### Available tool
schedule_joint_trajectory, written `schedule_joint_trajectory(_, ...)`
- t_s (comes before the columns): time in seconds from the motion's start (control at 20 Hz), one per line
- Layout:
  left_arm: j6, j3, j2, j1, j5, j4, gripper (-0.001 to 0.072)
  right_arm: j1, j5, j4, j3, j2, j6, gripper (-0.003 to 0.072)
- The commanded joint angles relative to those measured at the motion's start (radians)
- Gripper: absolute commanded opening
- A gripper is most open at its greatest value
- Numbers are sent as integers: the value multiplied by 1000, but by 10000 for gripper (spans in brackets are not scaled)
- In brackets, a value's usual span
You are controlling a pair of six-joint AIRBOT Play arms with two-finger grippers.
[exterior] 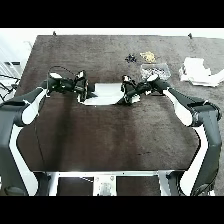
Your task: Fold the box and place the chain.
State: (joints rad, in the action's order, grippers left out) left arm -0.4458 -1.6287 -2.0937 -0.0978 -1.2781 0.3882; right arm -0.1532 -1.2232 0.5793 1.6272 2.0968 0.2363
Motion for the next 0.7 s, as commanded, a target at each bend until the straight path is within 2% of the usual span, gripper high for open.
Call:
schedule_joint_trajectory(0.0, 0, 0, 6, -1, -17, -7, 351, -2, -1, -3, 0, 0, 0, 397)
schedule_joint_trajectory(0.2, 35, -35, 10, 34, -92, -6, 351, -2, -1, -2, 0, 0, 0, 397)
schedule_joint_trajectory(0.4, 106, -101, 10, 123, -261, -11, 349, -2, -1, -3, 0, 0, 0, 397)
schedule_joint_trajectory(0.45, 124, -122, 10, 140, -306, -29, 210, -2, -1, -3, 0, 0, 0, 397)
schedule_joint_trajectory(0.5, 134, -147, 10, 156, -361, -52, 19, -2, -1, -2, 0, 0, 0, 397)
schedule_joint_trajectory(0.6, 233, -197, 11, 166, -430, -129, 16, -2, -1, -3, 0, 0, 0, 397)
schedule_joint_trajectory(0.65, 273, -209, 25, 166, -430, -138, 14, -2, -1, -3, 0, 0, 0, 397)
